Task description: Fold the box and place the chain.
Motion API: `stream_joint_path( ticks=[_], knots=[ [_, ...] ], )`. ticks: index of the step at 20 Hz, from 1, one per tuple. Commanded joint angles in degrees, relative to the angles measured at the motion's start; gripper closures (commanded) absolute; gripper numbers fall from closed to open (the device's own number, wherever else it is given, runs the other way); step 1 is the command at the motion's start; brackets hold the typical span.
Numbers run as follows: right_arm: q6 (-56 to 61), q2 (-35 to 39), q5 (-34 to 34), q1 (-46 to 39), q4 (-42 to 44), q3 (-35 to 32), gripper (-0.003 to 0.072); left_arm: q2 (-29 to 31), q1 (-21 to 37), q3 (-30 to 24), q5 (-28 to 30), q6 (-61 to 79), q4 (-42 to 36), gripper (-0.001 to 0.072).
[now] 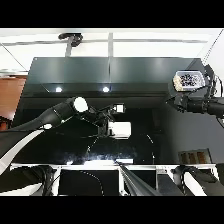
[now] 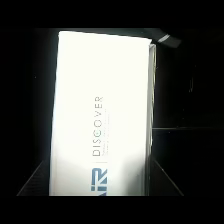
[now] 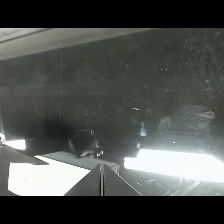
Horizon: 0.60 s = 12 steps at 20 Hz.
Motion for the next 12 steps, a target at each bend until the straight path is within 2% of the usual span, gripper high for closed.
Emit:
stream_joint_path(
  ticks=[1, 4, 11, 12],
  knots=[
    [0.0, 0.0, 0.0, 0.0, 0.0, 0.0, 0.0658, 0.0, -1.8, -0.1, 3.1, 0.0, 1.1, -0.0003],
    [0.0, 0.0, 0.0, 0.0, 0.0, 0.0, 0.0658, -0.7, -3.1, -0.2, 6.1, -0.1, 1.9, -0.0003],
    [0.0, 0.0, 0.0, 0.0, 0.0, 0.0, 0.0658, -4.1, -3.3, -0.1, 6.0, -1.4, 2.2, 0.0000],
    [0.0, 0.0, -0.1, 0.0, 0.0, 0.0, 0.0658, -4.0, -3.3, 0.0, 6.1, -1.4, 2.3, 0.0025]
  ],
)
